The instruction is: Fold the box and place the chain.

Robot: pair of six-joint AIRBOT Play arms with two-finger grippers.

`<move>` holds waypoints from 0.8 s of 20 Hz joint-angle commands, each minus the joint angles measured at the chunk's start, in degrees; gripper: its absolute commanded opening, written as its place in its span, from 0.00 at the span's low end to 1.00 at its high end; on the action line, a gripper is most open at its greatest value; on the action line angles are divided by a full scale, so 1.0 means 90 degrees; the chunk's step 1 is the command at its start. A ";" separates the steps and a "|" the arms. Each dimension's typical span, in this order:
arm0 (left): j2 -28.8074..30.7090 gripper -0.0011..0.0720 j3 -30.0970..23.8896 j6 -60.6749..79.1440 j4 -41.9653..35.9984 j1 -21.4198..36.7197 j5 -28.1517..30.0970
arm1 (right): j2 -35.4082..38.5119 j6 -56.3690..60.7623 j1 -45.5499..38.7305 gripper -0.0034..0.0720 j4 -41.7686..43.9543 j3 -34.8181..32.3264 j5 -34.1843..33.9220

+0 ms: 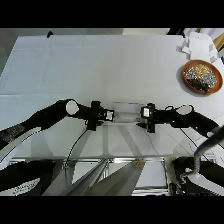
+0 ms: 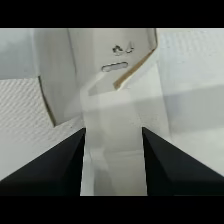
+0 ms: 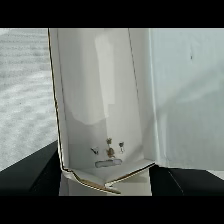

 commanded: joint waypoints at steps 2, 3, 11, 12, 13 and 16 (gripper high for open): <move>-0.0005 0.56 0.0000 0.0015 -0.0151 0.0002 0.0206 | 0.0005 0.0002 -0.0002 0.50 0.0005 0.0000 0.0000; -0.0005 0.56 0.0000 0.0017 -0.0296 -0.0010 0.0206 | 0.0002 0.0002 -0.0002 0.50 0.0002 0.0000 0.0000; -0.0005 0.55 0.0000 0.0236 -0.0500 -0.0175 0.0143 | 0.0002 0.0002 -0.0002 0.50 0.0005 0.0000 0.0000; -0.0005 0.55 0.0000 0.0282 -0.0508 -0.0177 0.0143 | 0.0002 0.0002 -0.0002 0.50 0.0002 0.0000 0.0000; -0.0005 0.55 0.0000 0.0279 -0.0505 -0.0175 0.0138 | 0.0002 0.0002 -0.0002 0.50 0.0005 0.0000 0.0000; -0.0005 0.47 0.0000 0.0279 -0.0522 -0.0206 0.0034 | 0.0002 0.0002 -0.0002 0.50 0.0005 0.0000 0.0000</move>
